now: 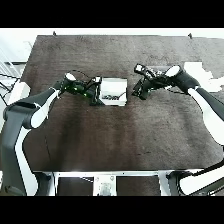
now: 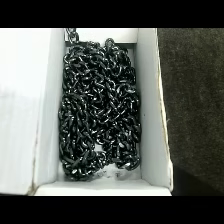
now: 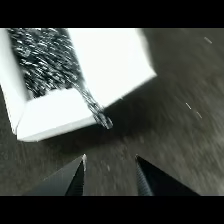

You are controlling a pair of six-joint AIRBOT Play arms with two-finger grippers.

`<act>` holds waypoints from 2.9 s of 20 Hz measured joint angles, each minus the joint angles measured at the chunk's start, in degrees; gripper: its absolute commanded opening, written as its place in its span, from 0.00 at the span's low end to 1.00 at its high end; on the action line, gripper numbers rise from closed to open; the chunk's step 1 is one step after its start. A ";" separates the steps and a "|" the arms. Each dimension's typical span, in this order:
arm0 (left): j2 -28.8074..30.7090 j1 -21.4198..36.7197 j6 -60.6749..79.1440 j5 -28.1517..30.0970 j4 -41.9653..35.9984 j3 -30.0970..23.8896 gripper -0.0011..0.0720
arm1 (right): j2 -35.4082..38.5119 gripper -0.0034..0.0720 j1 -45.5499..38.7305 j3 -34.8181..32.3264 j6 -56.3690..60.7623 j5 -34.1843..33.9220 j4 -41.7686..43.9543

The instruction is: Fold the box and place the chain.

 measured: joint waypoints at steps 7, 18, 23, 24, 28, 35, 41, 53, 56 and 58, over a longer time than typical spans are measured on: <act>0.00 0.00 0.00 0.00 0.00 0.00 0.87 | -4.13 0.54 0.52 -0.37 -11.67 -2.36 6.32; 0.00 0.02 -0.02 0.07 -0.02 0.00 0.87 | -3.74 0.06 0.63 -0.37 -13.90 -0.70 8.00; 0.00 0.02 -0.02 0.04 -0.02 0.00 0.87 | 1.33 0.06 -0.87 -0.33 -10.99 3.15 7.06; 0.00 0.02 -0.02 0.04 -0.02 0.00 0.87 | 2.43 0.06 -0.85 -0.24 -10.71 3.65 7.52; 0.00 0.02 0.00 0.02 -0.02 0.00 0.87 | 4.83 0.07 1.57 0.42 -9.84 4.74 11.69; 0.00 0.02 0.00 0.02 0.00 0.00 0.87 | 4.31 0.52 7.17 1.03 -5.22 -2.14 12.15; 0.00 0.02 -0.02 0.02 0.00 0.00 0.87 | 9.46 0.48 4.37 5.03 -0.33 -6.36 14.27; 0.00 0.02 0.00 0.02 0.00 0.00 0.87 | -2.25 0.31 0.52 10.67 7.96 -3.78 14.95; 0.00 0.00 -0.02 0.02 -0.02 0.00 0.87 | -3.43 0.33 1.40 10.75 8.17 1.36 14.80; 0.00 0.02 -0.02 0.00 -0.02 0.00 0.87 | -3.76 0.36 2.03 10.95 8.48 4.63 14.64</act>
